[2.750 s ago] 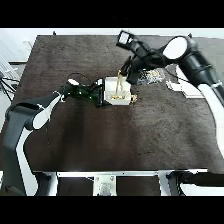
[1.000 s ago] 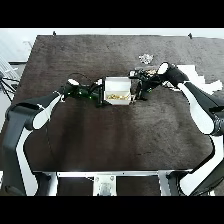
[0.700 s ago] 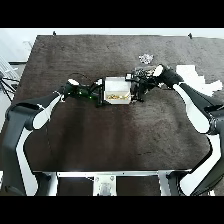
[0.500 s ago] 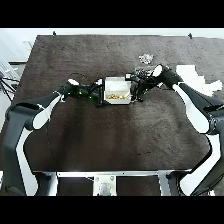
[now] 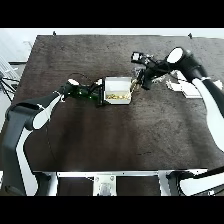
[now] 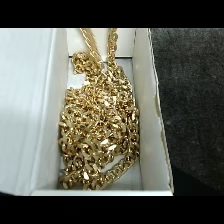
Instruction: Fold the box and place the chain.
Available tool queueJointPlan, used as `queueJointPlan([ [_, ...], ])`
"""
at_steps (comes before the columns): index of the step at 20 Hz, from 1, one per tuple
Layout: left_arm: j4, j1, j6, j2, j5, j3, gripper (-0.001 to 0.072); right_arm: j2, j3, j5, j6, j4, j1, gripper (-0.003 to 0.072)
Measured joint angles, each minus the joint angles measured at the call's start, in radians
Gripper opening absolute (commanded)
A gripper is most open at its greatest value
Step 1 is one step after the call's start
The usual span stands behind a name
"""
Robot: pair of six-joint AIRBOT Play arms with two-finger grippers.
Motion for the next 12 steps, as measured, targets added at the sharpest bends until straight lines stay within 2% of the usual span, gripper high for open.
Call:
queueJointPlan([
  [6,0.0,0.0,0.0,0.0,0.0,0.0,0.0415,0.123,0.0,-0.016,0.004,0.087,0.019,0.0001],
  [12,0.0,0.0,0.0,0.0,0.0,0.0,0.0414,0.083,-0.023,-0.037,0.005,0.196,0.065,0.0001],
])
